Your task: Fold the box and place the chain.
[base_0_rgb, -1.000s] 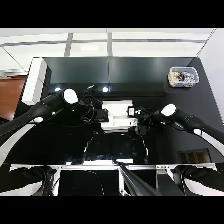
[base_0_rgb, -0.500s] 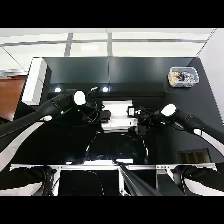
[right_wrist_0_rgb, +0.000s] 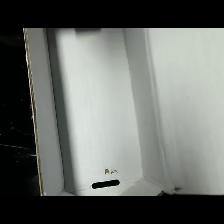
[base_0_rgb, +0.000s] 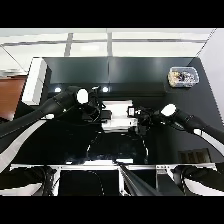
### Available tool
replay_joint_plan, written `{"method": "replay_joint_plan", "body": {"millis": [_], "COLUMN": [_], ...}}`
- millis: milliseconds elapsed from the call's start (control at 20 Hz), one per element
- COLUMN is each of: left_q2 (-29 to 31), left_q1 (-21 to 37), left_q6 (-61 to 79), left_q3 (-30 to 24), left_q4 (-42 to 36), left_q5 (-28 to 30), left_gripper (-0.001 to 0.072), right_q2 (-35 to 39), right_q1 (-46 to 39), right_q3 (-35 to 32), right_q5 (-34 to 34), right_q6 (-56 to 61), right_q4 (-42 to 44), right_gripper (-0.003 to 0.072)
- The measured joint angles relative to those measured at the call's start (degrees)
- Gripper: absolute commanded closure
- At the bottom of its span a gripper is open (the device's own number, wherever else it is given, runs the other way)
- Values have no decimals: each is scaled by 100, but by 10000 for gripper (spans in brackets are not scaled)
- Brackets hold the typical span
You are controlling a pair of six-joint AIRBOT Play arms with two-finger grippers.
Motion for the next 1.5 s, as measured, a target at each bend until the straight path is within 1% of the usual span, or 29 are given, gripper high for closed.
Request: {"method": "replay_joint_plan", "body": {"millis": [200,500,750,1050,1300,1350,1400,1450,1500], "left_q2": [-170,-520,-673,-765,-874,-883,-894,-903,-905], "left_q1": [-234,-551,-785,-848,-872,-872,-872,-872,-872], "left_q6": [-407,-1078,-1711,-2175,-2330,-2345,-2367,-2371,-2382], "left_q3": [271,815,1045,1099,1102,1102,1102,1102,1102], "left_q4": [553,1093,1600,1770,1668,1639,1624,1613,1591], "left_q5": [-302,-584,-796,-876,-855,-844,-846,-839,-811], "left_gripper": [363,364,364,364,364,400,508,563,569], "right_q2": [0,0,0,0,0,0,0,0,0], "right_q1": [0,0,0,0,0,0,0,0,0], "right_q3": [-2,-2,-2,-2,-2,-2,-2,0,-2], "right_q5": [0,0,0,0,0,0,0,0,0], "right_q6": [0,-2,-2,-2,-2,-2,-2,-2,-2], "right_q4": [0,0,0,0,0,0,0,0,0], "right_gripper": [510,510,510,510,510,510,510,510,510]}}
